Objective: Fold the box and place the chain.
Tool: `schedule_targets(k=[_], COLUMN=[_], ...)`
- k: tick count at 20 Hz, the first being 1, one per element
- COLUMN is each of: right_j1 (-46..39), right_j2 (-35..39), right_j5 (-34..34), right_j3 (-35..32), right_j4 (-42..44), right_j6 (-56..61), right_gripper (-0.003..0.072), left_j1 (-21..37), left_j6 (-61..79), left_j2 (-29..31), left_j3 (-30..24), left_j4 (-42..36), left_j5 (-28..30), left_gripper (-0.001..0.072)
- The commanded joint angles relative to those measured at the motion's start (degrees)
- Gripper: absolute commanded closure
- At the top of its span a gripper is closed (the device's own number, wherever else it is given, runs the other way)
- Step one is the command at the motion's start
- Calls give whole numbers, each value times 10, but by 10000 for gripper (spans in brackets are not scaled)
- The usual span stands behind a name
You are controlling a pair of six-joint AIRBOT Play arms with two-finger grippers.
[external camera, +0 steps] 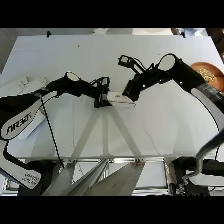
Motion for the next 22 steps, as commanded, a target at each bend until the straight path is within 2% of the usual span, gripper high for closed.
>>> schedule_targets(k=[1, 6, 12, 18, 22], right_j1=[0, 0, 6, 17, 17], right_j2=[-13, -79, -114, -117, -117], right_j5=[-6, -10, -35, -34, -33], right_j3=[0, 0, -14, -34, -34], right_j4=[68, 192, 183, 100, 113], right_j6=[106, 165, 185, 216, 215], right_gripper=[673, 674, 674, 673, 673], left_j1=[0, 0, 0, 0, 0], left_j6=[0, 0, 0, 0, 0], left_j2=[0, 0, 0, 0, 0], left_j3=[0, 0, 0, 0, 0], left_j4=[0, 0, 0, 0, 0], left_j5=[0, 0, 0, 0, 0], left_gripper=[209, 209, 209, 209, 209])
